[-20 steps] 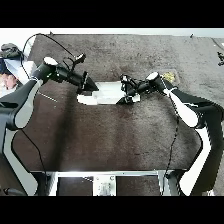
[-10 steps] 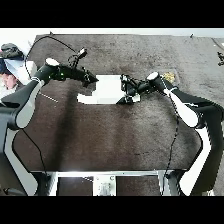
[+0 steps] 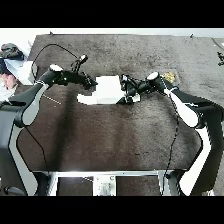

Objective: Fold the box and place the chain.

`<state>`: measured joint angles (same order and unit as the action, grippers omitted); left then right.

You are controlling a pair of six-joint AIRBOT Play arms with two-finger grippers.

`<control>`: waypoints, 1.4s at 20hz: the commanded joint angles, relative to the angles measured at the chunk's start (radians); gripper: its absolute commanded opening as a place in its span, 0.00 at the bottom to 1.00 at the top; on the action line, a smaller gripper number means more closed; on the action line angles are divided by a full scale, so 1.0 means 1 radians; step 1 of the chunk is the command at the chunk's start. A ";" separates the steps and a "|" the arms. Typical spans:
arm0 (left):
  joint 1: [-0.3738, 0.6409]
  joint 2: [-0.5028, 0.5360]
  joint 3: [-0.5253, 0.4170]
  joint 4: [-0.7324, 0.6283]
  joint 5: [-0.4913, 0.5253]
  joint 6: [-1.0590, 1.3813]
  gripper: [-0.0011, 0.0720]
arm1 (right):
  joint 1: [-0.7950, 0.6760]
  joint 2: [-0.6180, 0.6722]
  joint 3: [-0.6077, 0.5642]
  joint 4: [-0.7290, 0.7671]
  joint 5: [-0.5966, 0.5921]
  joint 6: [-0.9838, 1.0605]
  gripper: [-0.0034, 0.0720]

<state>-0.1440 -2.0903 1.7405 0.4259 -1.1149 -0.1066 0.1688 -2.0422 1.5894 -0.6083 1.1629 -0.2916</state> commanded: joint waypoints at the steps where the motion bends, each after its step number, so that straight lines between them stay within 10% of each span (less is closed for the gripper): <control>1: -0.001 -0.023 0.000 -0.001 -0.002 -0.001 0.03 | 0.000 -0.001 0.001 0.000 0.000 0.000 0.63; 17: 0.085 0.183 0.019 0.042 -0.172 0.063 0.03 | 0.000 -0.001 0.001 0.000 0.000 0.000 0.63; 18: 0.085 0.184 0.019 0.065 -0.215 0.065 0.16 | 0.000 -0.001 0.001 0.001 0.000 0.000 0.63; 19: 0.081 0.183 0.013 0.115 -0.243 0.089 0.67 | 0.000 -0.001 0.001 0.002 0.000 0.000 0.63; 20: 0.067 0.183 0.003 0.205 -0.251 0.123 0.89 | 0.000 -0.001 0.001 0.002 0.000 0.000 0.63; 23: 0.005 0.181 -0.036 0.484 -0.189 0.223 0.88 | 0.000 -0.001 0.001 0.002 0.000 0.000 0.63; 28: -0.040 0.174 -0.126 0.485 -0.031 0.278 1.00 | 0.000 -0.001 0.001 0.002 0.001 0.000 0.63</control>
<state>-0.1581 -1.9144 1.6566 0.8547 -1.2289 0.1219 0.1688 -2.0426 1.5894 -0.6075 1.1629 -0.2924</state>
